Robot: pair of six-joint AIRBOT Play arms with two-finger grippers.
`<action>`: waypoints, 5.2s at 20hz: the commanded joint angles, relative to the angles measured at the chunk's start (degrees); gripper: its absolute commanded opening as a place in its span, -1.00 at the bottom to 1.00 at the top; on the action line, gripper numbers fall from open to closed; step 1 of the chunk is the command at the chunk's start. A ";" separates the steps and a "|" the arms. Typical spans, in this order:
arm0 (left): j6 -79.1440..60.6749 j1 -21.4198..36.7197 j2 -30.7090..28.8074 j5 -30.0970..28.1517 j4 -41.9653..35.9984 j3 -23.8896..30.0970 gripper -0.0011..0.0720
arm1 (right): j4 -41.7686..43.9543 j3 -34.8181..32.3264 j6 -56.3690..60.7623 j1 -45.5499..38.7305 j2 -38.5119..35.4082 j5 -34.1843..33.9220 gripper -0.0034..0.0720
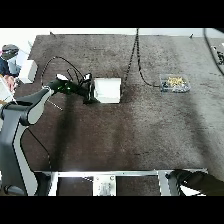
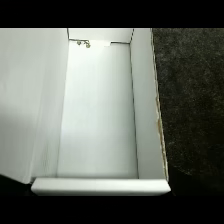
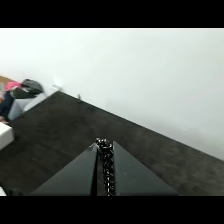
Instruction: Fold the box and place the chain.
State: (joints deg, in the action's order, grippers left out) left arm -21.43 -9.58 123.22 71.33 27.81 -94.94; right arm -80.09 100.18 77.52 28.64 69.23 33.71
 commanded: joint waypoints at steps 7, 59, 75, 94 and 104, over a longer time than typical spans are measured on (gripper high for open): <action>-0.02 0.04 0.00 0.00 0.02 -0.04 0.11 | 7.32 0.04 0.00 1.77 2.86 -10.03 -0.89; 0.00 0.04 0.00 0.02 0.00 -0.04 0.11 | 10.91 -45.55 18.14 -31.95 12.20 -6.58 0.28; 0.00 0.04 0.00 0.02 0.00 -0.04 0.11 | 19.52 -36.85 16.55 -29.62 26.71 -14.71 -0.89; -0.02 0.04 0.00 0.00 0.00 -0.04 0.11 | 19.54 -36.50 10.80 -0.44 -5.79 -26.10 -0.89; -0.02 0.04 0.00 0.00 0.00 -0.04 0.11 | 19.67 -36.59 10.75 4.22 4.81 -20.65 -0.89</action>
State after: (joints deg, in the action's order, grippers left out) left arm -21.43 -9.61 123.20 71.35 27.79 -94.94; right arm -60.42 63.64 88.27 32.29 70.15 9.26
